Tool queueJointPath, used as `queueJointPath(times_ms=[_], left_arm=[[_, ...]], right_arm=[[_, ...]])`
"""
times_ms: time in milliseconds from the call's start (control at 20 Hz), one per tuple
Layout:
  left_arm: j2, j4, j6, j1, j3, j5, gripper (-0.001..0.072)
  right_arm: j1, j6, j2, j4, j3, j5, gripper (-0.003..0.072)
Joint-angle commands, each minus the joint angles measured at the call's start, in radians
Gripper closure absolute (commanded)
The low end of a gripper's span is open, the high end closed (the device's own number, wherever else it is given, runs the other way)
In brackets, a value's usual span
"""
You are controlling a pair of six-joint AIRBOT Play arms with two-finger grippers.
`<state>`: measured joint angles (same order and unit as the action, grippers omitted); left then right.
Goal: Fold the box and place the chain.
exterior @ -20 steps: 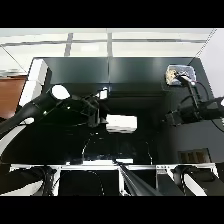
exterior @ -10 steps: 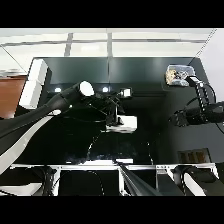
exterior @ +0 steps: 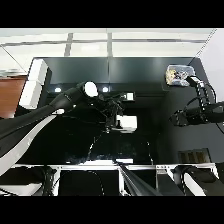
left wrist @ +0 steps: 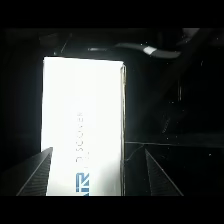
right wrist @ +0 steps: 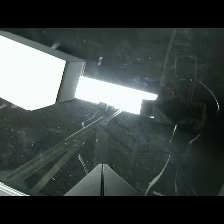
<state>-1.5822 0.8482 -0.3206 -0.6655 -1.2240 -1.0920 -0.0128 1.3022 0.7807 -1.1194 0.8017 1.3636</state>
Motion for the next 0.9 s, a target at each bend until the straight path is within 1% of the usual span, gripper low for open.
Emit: queueJointPath(times_ms=[0, 100, 200, 350, 600, 750, 850], left_arm=[[-0.002, 0.088, -0.023, -0.033, -0.027, 0.003, 0.0006], [-0.002, 0.139, -0.037, -0.059, -0.029, 0.051, 0.0006], [-0.002, 0.142, -0.063, -0.071, -0.03, 0.099, 0.0006], [-0.001, 0.14, -0.075, -0.068, -0.042, 0.087, 0.0006], [0.003, 0.142, -0.109, -0.065, -0.093, 0.059, 0.0005], [0.0, 0.15, -0.149, -0.065, -0.096, 0.058, 0.0005], [-0.009, 0.184, -0.182, -0.066, -0.096, 0.059, 0.0006]], right_arm=[[0.0, 0.0, -0.001, 0.0, 0.0, 0.0, 0.0674], [0.0, 0.001, -0.001, 0.0, 0.0, 0.0, 0.0674], [0.0, 0.004, -0.001, 0.0, 0.0, 0.0, 0.0674], [0.0, 0.004, -0.001, 0.0, 0.0, 0.001, 0.0674], [0.0, 0.004, -0.001, 0.0, 0.0, 0.001, 0.0674], [0.0, 0.004, -0.001, 0.0, 0.0, 0.001, 0.0674], [0.0, 0.004, -0.001, 0.0, 0.0, 0.0, 0.0674]])
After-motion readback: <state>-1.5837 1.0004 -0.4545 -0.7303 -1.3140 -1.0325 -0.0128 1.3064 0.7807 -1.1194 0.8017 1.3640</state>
